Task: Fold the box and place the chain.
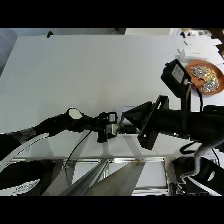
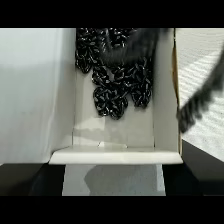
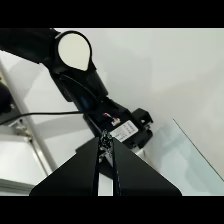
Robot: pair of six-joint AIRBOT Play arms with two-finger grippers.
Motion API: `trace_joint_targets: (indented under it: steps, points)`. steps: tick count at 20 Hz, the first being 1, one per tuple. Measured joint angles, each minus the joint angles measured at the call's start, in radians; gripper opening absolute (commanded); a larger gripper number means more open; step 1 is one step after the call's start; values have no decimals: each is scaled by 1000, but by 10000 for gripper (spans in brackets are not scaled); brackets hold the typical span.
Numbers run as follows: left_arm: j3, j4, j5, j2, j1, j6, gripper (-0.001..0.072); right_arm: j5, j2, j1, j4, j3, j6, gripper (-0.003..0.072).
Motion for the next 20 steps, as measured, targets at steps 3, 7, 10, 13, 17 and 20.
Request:
trace_joint_targets:
  steps: [3, 7, 10, 13, 17, 20]
  points:
    - [0, 0, 0, 0, 0, 0, 111, -2, -49, 0, -49, 0, 0, 18]
    - [0, 0, 0, 0, 0, 0, 111, -67, -86, 0, -136, 1, 0, 18]
    - [0, 0, 0, 0, 0, 0, 111, -137, -76, 0, -180, 2, 0, 18]
    - [0, 0, 0, 0, 0, 0, 111, -175, -64, 0, -207, 3, 0, 18]
    - [0, 0, 0, 0, 0, 0, 111, -209, -60, 0, -222, 3, 11, 18]
    - [0, 0, 0, 0, 0, 0, 111, -154, -64, 0, -225, 3, 20, 18]
